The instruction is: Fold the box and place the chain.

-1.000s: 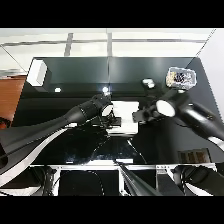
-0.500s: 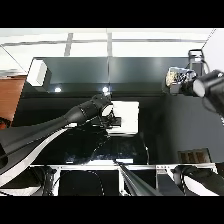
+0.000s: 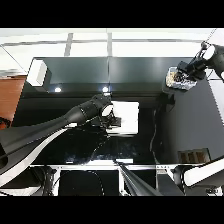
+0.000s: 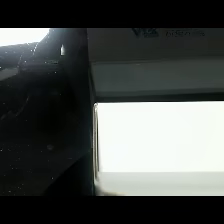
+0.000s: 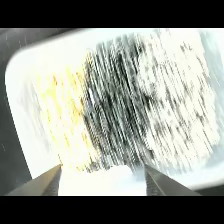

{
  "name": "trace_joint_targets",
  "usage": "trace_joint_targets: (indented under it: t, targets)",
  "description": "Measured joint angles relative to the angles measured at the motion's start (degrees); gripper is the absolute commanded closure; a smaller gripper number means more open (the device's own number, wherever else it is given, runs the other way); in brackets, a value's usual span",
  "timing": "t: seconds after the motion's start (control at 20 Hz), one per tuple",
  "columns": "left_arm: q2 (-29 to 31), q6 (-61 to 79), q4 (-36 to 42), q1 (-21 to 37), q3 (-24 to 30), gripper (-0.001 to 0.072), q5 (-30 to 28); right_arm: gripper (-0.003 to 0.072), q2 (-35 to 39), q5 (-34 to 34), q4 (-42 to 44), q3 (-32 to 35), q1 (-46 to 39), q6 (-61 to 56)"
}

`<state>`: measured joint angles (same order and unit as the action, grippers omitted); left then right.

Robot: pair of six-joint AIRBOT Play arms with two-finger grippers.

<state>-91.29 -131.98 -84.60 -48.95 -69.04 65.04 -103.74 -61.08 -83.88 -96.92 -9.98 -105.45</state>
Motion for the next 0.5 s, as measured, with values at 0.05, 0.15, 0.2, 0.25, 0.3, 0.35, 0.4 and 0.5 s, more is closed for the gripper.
trace_joint_targets:
  t: [0.05, 0.15, 0.2, 0.25, 0.3, 0.35, 0.4, 0.5]
  targets:
    - [0.0, 0.0, 0.0, 0.0, 0.0, 0.0681, 0.0, 0.0136, -2.3, -0.6, 0.3, -2.5, -0.2, -0.2]
    - [0.0, 0.0, 0.0, 0.0, 0.0, 0.0681, 0.0, 0.0136, -6.1, -1.4, 0.8, -6.2, -0.5, -0.5]
    - [0.0, 0.0, 0.0, 0.0, 0.0, 0.0681, 0.0, 0.0137, -7.6, -1.8, 1.0, -7.5, -0.6, -0.7]
    - [0.0, 0.0, 0.0, 0.0, 0.0, 0.0681, 0.0, 0.0137, -8.7, -1.7, 1.0, -8.3, -0.6, -0.9]
    - [0.0, 0.0, 0.0, 0.0, 0.0, 0.0681, 0.0, 0.0137, -9.8, -1.7, 0.9, -9.0, -0.8, -1.1]
    - [0.0, 0.0, 0.0, 0.0, 0.0, 0.0681, 0.0, 0.0219, -10.7, -1.6, 0.5, -9.5, -0.9, -1.3]
    - [0.0, 0.0, 0.0, 0.0, 0.0, 0.0681, 0.0, 0.0408, -11.4, -1.6, 0.4, -9.8, -1.0, -1.4]
    - [0.0, 0.0, 0.0, 0.0, 0.0, 0.0681, 0.0, 0.0633, -12.2, -1.5, 0.5, -10.3, -1.2, -1.8]
